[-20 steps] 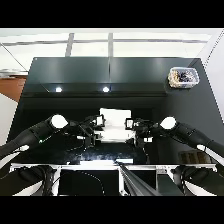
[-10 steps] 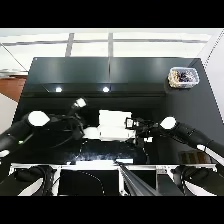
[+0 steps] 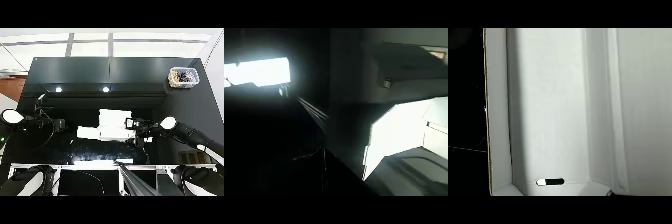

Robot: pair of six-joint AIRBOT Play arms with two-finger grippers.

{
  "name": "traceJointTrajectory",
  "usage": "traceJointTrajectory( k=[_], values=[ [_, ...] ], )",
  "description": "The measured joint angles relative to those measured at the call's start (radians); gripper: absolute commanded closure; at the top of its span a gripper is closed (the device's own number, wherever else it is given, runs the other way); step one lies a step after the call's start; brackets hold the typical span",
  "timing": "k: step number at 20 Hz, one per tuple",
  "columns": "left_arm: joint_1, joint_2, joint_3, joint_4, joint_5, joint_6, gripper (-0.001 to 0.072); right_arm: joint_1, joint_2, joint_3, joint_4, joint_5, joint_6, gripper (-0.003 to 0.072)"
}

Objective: Fold the box and place the chain.

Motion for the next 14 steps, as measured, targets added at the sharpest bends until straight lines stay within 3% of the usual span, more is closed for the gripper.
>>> traceJointTrajectory(
  k=[3,9,14],
  values=[
    [0.029,-0.087,-0.035,-0.079,-0.021,-0.04,0.068,0.0,0.0,0.0,0.0,0.0,0.0,0.0279],
    [0.038,-0.298,-0.062,-0.341,-0.048,0.133,0.0682,0.0,0.0,0.0,0.0,0.0,0.0,0.028],
    [-0.005,-0.378,-0.065,-0.463,-0.071,0.253,0.0665,0.0,0.0,0.0,0.0,0.0,0.0,0.0279]
  ],
)
